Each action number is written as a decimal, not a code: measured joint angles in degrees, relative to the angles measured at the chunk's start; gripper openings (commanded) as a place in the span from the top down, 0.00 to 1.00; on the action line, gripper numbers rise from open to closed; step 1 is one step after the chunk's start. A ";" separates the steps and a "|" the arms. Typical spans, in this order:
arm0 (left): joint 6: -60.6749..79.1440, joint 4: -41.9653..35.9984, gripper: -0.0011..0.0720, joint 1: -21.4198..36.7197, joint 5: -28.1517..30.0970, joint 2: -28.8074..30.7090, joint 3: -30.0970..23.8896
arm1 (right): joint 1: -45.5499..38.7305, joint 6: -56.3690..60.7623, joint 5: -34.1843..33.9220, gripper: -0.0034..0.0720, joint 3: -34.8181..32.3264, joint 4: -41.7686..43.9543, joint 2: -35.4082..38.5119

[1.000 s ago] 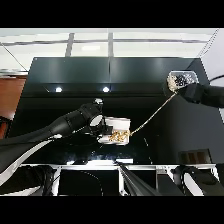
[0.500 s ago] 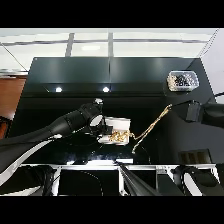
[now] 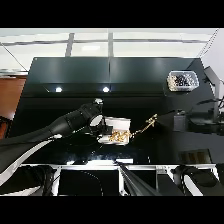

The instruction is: Fold the box and place the chain.

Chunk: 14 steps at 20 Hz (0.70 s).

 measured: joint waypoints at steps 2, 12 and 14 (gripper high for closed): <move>0.00 0.00 0.94 0.00 0.00 0.00 0.00 | 3.30 0.26 -3.06 0.94 -0.09 1.53 -0.79; 0.00 0.00 0.94 0.00 -0.11 0.00 0.00 | 18.88 0.24 -14.67 0.94 -0.22 2.36 -9.88; 0.00 0.00 0.94 0.00 -0.11 0.00 0.00 | 21.03 0.22 -15.52 0.94 -0.22 0.63 -12.15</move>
